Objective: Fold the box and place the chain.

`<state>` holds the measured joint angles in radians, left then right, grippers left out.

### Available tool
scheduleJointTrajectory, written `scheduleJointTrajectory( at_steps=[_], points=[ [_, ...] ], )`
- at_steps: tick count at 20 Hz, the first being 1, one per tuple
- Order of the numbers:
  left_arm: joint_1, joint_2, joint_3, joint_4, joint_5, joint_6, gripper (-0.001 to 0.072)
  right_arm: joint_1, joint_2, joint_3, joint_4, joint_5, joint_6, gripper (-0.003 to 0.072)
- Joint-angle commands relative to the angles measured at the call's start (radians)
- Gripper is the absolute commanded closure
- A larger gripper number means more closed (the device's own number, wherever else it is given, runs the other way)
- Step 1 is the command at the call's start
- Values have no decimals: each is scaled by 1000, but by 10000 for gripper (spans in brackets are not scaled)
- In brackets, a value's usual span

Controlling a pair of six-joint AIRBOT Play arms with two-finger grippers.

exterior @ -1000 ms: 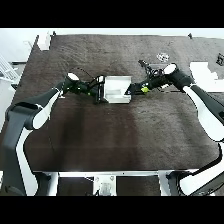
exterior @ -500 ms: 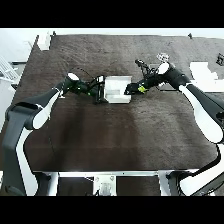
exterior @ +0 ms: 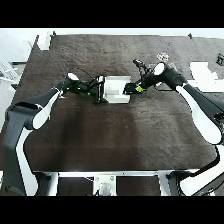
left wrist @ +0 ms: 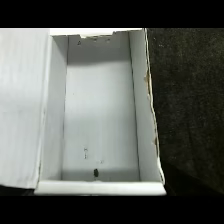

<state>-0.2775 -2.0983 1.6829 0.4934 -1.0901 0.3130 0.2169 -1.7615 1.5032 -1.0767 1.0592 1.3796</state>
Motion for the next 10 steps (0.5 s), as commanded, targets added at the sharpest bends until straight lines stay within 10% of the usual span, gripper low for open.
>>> scheduleJointTrajectory(
  at_steps=[1, 10],
  points=[
    [0, 0, 0, -1, -2, 1, 231, 7, -1, 1, -52, -4, 86, 174],
    [0, 0, 0, -1, -2, 1, 231, 44, 0, 5, -161, 0, 207, 174]
  ],
)
